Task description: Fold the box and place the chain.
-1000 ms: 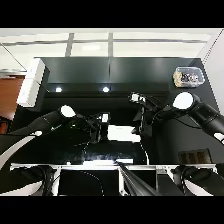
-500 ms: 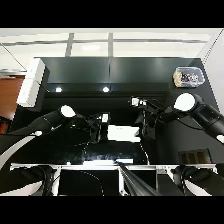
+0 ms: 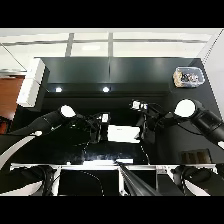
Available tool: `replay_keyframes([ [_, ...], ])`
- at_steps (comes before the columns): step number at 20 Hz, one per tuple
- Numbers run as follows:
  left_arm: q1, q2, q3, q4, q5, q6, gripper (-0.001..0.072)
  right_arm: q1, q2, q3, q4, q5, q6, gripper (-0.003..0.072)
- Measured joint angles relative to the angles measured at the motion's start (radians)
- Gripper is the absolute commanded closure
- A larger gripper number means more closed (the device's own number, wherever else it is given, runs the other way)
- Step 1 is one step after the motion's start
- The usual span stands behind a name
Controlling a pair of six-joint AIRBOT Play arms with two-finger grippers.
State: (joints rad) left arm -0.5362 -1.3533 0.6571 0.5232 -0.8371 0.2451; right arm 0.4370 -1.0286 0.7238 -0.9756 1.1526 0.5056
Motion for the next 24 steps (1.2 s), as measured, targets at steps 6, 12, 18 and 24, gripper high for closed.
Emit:
replay_keyframes([
  [6,0.0,0.0,0.0,0.0,0.0,-0.001,0.0241,0.043,0.001,-0.014,-0.024,-0.082,0.003,0.0346],
  [12,0.0,0.0,0.0,0.0,0.003,-0.001,0.0241,0.052,0.001,-0.015,-0.019,-0.092,0.006,0.0383],
  [18,0.0,0.0,0.0,0.0,0.0,0.002,0.0241,0.066,0.001,-0.023,-0.015,-0.094,0.014,0.0384],
  [24,0.0,0.0,0.0,0.0,0.0,-0.001,0.0241,0.071,0.002,-0.036,-0.016,-0.115,0.021,0.0383],
])
